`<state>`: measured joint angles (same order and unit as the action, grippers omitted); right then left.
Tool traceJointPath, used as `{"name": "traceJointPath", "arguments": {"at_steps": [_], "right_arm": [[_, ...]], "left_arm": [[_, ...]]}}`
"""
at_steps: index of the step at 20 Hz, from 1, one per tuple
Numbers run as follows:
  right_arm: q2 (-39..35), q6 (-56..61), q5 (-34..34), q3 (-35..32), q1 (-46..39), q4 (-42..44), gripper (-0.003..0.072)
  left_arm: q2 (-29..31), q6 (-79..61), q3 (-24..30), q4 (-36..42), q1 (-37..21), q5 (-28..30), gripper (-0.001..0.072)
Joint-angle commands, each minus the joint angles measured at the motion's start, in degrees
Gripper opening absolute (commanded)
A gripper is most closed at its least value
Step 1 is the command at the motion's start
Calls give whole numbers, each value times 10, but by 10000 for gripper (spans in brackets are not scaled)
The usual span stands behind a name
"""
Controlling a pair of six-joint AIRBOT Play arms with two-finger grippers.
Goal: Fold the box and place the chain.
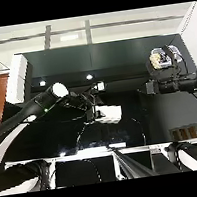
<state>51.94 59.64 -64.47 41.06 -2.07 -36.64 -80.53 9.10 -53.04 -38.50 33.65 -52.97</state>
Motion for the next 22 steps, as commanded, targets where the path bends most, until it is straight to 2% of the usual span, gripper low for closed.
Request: {"name": "traceJointPath", "arguments": {"at_steps": [1, 8, 12, 17, 20, 22], "right_arm": [[0, 0, 0, 1, 0, -1, 17], [0, 0, 0, 1, 0, -1, 17], [0, 0, 0, 1, 0, -1, 17], [0, 0, 0, 1, 0, -3, 17], [0, 0, 0, 1, 0, -5, 17], [0, 0, 0, 1, 0, -5, 17]], "left_arm": [[-6, 18, -5, -2, 5, -11, 711], [-10, 18, -17, -6, 13, -29, 710], [-10, 19, -17, -53, 33, -25, 710], [-10, 18, -17, -61, 38, -25, 710], [-10, 12, -17, -70, 60, 2, 710], [-11, 12, -17, -108, 79, 30, 710]]}}
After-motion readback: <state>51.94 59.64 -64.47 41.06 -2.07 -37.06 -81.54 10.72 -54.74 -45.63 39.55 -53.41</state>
